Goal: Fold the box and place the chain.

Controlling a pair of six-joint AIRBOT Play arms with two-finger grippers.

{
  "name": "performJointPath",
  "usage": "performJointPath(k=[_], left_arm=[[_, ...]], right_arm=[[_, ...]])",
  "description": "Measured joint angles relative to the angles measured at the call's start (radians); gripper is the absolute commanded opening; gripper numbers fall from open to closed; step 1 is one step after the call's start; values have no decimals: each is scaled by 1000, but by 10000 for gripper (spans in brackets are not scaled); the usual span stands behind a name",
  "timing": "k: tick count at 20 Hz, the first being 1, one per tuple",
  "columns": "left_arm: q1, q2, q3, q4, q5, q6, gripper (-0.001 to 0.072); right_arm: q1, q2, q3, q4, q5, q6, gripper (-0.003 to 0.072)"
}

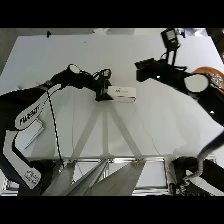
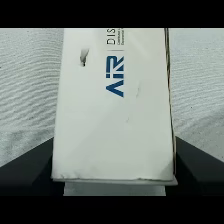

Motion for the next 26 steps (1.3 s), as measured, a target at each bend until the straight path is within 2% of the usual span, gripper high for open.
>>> performJointPath(k=[6, 9, 10, 12, 19, 23, 26], left_arm=[[0, 0, 0, 0, 0, 0, 218], [0, 0, 0, 0, -1, 0, 217], [0, 0, 0, 0, -2, 0, 209], [0, 0, 0, 0, -6, 0, 13], [0, 50, 0, -5, -47, -53, 9], [10, 161, 0, -16, -29, -168, 8], [31, 269, 0, -15, 42, -251, 8]], right_arm=[[-145, 55, 0, -432, 239, 151, 8], [-178, 61, 0, -544, 314, 175, 8], [-183, 63, 0, -563, 327, 178, 8], [-190, 64, 0, -590, 346, 183, 8], [-198, 65, 0, -621, 365, 190, 8], [-198, 65, 0, -625, 367, 192, 8], [-197, 65, 0, -626, 368, 192, 8]])
